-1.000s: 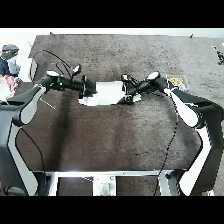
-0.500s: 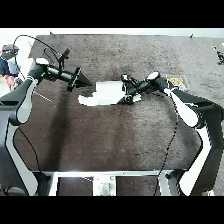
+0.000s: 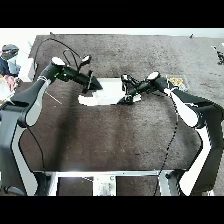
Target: Fold the box and place the chain.
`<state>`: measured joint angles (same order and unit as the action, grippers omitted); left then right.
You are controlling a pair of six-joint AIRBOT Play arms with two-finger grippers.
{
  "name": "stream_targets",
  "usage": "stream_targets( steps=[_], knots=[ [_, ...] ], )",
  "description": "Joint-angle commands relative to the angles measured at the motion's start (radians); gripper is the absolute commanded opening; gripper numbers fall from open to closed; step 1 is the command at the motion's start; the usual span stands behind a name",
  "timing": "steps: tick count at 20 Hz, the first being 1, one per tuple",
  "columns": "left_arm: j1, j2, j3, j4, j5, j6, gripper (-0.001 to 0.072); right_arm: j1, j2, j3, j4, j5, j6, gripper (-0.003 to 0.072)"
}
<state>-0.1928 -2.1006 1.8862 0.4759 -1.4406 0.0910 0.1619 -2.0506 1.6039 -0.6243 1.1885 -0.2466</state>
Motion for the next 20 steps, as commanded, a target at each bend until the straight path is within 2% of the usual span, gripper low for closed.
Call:
stream_targets(
  steps=[1,4,7,11,20],
  knots=[
    [-0.023,0.000,0.001,0.014,0.158,-0.024,0.0010,0.001,0.000,0.000,0.000,0.000,0.000,0.0355],
    [-0.024,0.000,0.001,0.016,0.222,-0.066,0.0010,0.001,0.000,0.000,0.000,0.000,0.000,0.0355],
    [-0.024,-0.002,-0.010,0.019,0.245,-0.089,0.0010,0.001,0.000,0.000,0.000,0.000,0.000,0.0355],
    [-0.024,-0.002,-0.066,0.022,0.291,-0.089,0.0010,0.001,0.000,0.000,0.000,0.000,0.000,0.0355],
    [-0.049,-0.013,-0.086,0.100,0.282,-0.058,0.0010,0.001,0.000,0.000,0.000,0.000,0.000,0.0355]
  ],
)
